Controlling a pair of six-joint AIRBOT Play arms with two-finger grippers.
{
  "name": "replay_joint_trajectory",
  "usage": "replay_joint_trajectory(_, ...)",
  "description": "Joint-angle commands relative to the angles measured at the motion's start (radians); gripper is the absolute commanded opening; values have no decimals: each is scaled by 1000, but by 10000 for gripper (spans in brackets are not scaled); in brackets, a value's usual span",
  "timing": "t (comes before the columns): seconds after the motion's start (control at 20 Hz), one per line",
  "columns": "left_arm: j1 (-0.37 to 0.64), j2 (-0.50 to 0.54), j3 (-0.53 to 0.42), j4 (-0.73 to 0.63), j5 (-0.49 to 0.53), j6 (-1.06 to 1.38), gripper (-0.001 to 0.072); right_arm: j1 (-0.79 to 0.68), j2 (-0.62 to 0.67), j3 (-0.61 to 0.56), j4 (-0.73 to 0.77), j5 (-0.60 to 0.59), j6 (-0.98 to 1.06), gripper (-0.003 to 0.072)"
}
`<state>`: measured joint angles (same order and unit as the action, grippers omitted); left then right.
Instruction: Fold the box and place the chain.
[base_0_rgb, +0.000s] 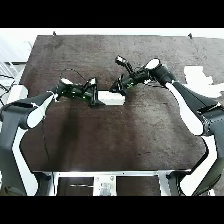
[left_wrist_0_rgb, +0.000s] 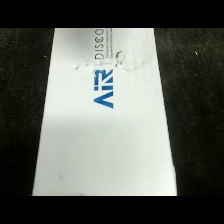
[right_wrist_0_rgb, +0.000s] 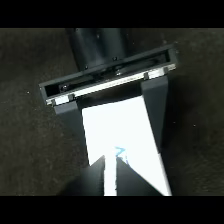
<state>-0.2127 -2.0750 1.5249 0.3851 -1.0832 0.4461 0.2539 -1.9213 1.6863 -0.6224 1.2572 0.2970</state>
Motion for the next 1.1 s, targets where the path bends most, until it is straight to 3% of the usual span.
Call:
replay_joint_trajectory(0.0, 0, 0, 0, 0, 1, -1, 492, -6, -40, -29, 34, -13, -9, 3)
replay_joint_trajectory(0.3, 0, 0, 0, 0, 1, -1, 492, -6, -90, -48, -24, -46, 43, 2)
replay_joint_trajectory(0.55, 0, 0, 0, 0, 1, -1, 492, -4, -3, -23, 6, -45, 39, 1)
replay_joint_trajectory(0.7, 0, 0, 0, 0, 1, 0, 492, -7, 122, -23, 72, -46, 39, 0)
replay_joint_trajectory(0.85, 0, 0, 0, 0, 1, -1, 492, -8, 284, -49, -2, -75, 202, -1)
replay_joint_trajectory(1.05, 0, 0, 0, -1, 1, 0, 492, -29, 581, -295, -166, -257, 340, -1)
